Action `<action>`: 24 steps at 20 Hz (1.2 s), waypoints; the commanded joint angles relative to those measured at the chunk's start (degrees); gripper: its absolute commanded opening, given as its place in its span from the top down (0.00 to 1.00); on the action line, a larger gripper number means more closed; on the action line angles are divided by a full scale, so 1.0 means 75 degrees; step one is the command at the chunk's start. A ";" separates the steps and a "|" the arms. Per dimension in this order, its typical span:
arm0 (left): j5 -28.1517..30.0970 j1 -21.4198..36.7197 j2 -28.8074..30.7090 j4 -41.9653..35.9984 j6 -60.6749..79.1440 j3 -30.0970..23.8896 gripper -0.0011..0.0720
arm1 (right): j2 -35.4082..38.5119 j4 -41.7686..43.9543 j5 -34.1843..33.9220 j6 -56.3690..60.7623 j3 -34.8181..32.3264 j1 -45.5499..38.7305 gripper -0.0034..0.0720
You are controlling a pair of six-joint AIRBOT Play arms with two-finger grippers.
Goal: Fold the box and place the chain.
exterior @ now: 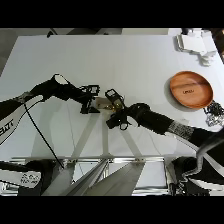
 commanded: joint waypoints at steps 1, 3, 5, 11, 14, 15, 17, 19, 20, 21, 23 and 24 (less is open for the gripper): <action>-0.0032 0.0000 -0.0003 0.0012 0.0006 0.0000 0.39 | -0.0015 0.0041 0.0224 0.0052 -0.0003 0.0020 0.93; -0.0032 0.0000 -0.0003 0.0012 0.0006 0.0000 0.39 | 0.0041 0.0041 0.0414 0.0050 -0.0003 0.0090 0.93; -0.0032 0.0000 -0.0003 0.0012 0.0006 0.0000 0.39 | 0.0297 0.0050 0.0592 -0.0052 -0.0003 0.0233 0.93; -0.0029 0.0000 -0.0003 0.0012 0.0006 0.0000 0.39 | 0.1705 0.0058 0.0653 -0.0090 0.0154 0.0280 0.93; -0.0029 0.0000 -0.0003 0.0012 0.0006 0.0000 0.39 | 0.1801 0.0044 0.0571 -0.0254 0.0615 -0.0114 0.93; -0.0032 0.0000 -0.0003 0.0012 0.0006 0.0000 0.39 | 0.1792 0.0044 0.0516 -0.0367 0.0740 -0.0294 0.93; -0.0032 0.0000 -0.0003 0.0012 0.0006 0.0000 0.39 | 0.1792 0.0003 0.0423 -0.0530 0.0860 -0.0699 0.93; -0.0032 0.0000 -0.0003 0.0012 0.0006 0.0000 0.39 | 0.1784 -0.0323 0.0420 -0.0522 0.0863 -0.1107 0.93; -0.0032 0.0000 -0.0003 0.0012 0.0006 0.0000 0.39 | 0.1784 -0.0452 0.0417 -0.0522 0.0866 -0.1265 0.93; -0.0029 0.0000 -0.0003 0.0012 0.0006 0.0000 0.39 | 0.1784 -0.0507 0.0428 -0.0522 0.0866 -0.1384 0.93; -0.0029 0.0000 -0.0003 0.0012 0.0006 0.0000 0.39 | 0.1763 -0.0501 0.0501 -0.0525 0.0866 -0.1440 0.93; -0.0029 0.0000 -0.0003 0.0012 0.0006 0.0000 0.39 | 0.1760 -0.0481 0.0583 -0.0580 0.0866 -0.1402 0.92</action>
